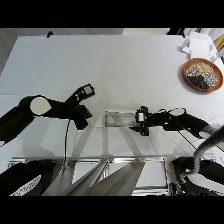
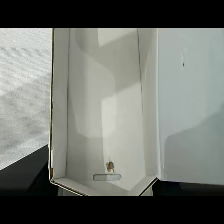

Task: Fold the box and place the chain.

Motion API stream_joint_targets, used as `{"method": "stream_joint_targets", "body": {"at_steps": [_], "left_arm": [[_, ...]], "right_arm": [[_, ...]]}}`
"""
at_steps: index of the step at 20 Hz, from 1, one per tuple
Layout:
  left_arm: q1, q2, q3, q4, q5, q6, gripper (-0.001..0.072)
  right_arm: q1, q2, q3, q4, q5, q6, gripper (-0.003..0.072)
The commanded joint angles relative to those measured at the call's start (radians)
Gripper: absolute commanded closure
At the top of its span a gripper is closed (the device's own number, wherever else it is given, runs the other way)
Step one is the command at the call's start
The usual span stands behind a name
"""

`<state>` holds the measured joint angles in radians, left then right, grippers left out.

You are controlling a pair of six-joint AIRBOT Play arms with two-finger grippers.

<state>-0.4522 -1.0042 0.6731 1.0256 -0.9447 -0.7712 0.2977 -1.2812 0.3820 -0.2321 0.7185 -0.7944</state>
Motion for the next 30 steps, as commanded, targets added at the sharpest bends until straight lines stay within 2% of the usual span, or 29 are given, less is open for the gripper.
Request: {"method": "stream_joint_targets", "body": {"at_steps": [1, 3, 6, 9, 12, 15, 19, 25, 28, 30], "left_arm": [[0.092, 0.026, 0.000, 0.042, -0.111, -0.321, 0.0703], [0.116, -0.018, 0.000, 0.029, -0.111, -0.423, 0.0703], [0.120, -0.146, 0.000, -0.050, -0.098, -0.487, 0.0703], [0.081, -0.261, 0.000, -0.103, -0.068, -0.486, 0.0703], [0.037, -0.309, 0.000, -0.129, -0.037, -0.486, 0.0703], [0.027, -0.322, 0.000, -0.137, -0.005, -0.487, 0.0703], [0.020, -0.317, 0.001, -0.200, -0.013, -0.458, 0.0698], [0.000, -0.271, 0.013, -0.263, -0.014, -0.400, 0.0695], [0.006, -0.257, 0.013, -0.228, -0.044, -0.403, 0.0704], [0.036, -0.245, 0.013, -0.121, -0.079, -0.478, 0.0705]], "right_arm": [[0.000, 0.000, 0.000, 0.000, 0.000, 0.000, 0.0350], [0.000, 0.000, 0.000, 0.000, 0.000, 0.000, 0.0350], [0.000, 0.000, 0.000, 0.000, 0.000, 0.000, 0.0350], [0.000, 0.000, 0.000, 0.000, 0.000, 0.000, 0.0350], [0.000, 0.000, 0.000, 0.000, 0.000, 0.000, 0.0350], [0.000, 0.000, 0.000, 0.000, 0.000, 0.000, 0.0350], [0.000, 0.000, 0.000, 0.000, 0.000, 0.000, 0.0350], [0.000, 0.000, 0.000, 0.000, 0.000, 0.000, 0.0350], [0.000, 0.000, 0.000, 0.000, 0.000, 0.000, 0.0350], [0.000, 0.000, 0.000, 0.000, 0.000, 0.000, 0.0350]]}}
